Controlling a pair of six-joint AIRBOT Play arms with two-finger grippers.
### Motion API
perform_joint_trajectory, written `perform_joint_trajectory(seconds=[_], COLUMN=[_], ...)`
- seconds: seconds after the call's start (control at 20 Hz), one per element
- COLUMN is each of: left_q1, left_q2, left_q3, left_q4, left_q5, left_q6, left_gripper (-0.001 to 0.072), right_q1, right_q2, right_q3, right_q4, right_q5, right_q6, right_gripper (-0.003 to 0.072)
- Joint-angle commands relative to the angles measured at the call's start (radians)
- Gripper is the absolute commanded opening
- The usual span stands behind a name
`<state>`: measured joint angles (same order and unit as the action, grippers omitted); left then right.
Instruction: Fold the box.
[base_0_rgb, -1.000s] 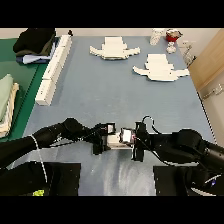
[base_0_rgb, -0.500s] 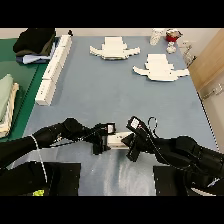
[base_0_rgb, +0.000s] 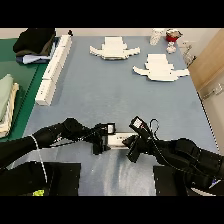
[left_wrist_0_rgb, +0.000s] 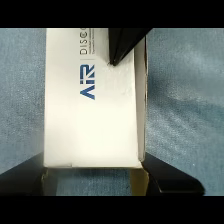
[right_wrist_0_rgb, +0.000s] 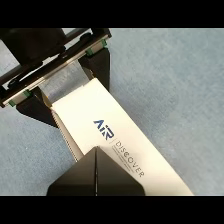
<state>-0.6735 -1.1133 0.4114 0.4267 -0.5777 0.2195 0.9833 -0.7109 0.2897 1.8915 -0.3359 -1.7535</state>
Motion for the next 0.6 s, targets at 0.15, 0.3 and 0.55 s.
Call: perform_joint_trajectory(seconds=[0.15, 0.3, 0.55], left_q1=[0.0, 0.0, 0.0], left_q2=[0.001, 0.001, 0.001], left_q3=[0.001, 0.001, 0.001], left_q4=[0.0, 0.0, 0.0], left_q5=[0.0, 0.0, 0.0], left_q6=[0.0, 0.0, 0.0], left_gripper=[0.0533, 0.0533, 0.0534], right_q1=[0.001, 0.001, 0.001], right_q2=[-0.001, -0.001, -0.001], right_q3=[-0.005, -0.006, -0.011], right_q4=[0.001, -0.001, -0.002], right_q5=[-0.001, -0.001, 0.002], right_q6=[0.007, 0.007, 0.007], right_gripper=[0.0001, 0.0002, 0.0002])
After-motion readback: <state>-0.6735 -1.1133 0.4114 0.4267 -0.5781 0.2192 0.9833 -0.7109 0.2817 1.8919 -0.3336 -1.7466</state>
